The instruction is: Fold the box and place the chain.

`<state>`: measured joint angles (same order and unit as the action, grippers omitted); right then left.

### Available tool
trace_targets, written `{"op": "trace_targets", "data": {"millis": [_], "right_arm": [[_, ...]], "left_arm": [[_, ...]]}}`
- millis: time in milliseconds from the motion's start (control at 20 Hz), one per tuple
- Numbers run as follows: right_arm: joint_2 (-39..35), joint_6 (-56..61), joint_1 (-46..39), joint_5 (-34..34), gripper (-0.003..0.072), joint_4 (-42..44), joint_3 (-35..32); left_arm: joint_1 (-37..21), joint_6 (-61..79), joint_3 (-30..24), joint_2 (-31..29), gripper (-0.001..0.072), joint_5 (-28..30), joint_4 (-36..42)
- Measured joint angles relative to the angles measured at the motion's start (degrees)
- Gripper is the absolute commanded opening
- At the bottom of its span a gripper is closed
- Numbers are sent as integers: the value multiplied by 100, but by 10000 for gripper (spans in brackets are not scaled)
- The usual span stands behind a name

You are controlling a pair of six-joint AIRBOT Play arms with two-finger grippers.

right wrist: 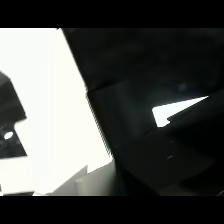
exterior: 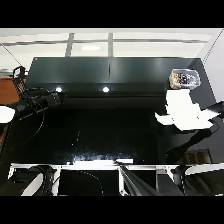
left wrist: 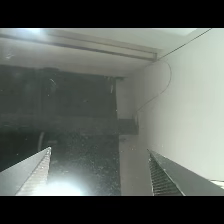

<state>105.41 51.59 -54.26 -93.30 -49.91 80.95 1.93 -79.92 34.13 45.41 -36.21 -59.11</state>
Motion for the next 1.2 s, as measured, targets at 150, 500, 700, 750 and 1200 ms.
{"op": "trace_targets", "data": {"millis": [150,500,700,750,1200], "right_arm": [[-142,-50,140,-140,47,68,-138],[-1290,-173,1064,136,46,210,-1032],[-2398,-144,2026,785,46,431,-1895],[-2704,-109,2332,1038,46,492,-2138],[-4693,389,5125,3373,46,1270,-4004]], "left_arm": [[2,4,0,0,676,2,-13],[13,55,0,0,676,-39,-13],[15,256,0,0,677,-68,46],[22,282,0,0,677,-107,59],[713,365,0,140,680,-706,216]]}}
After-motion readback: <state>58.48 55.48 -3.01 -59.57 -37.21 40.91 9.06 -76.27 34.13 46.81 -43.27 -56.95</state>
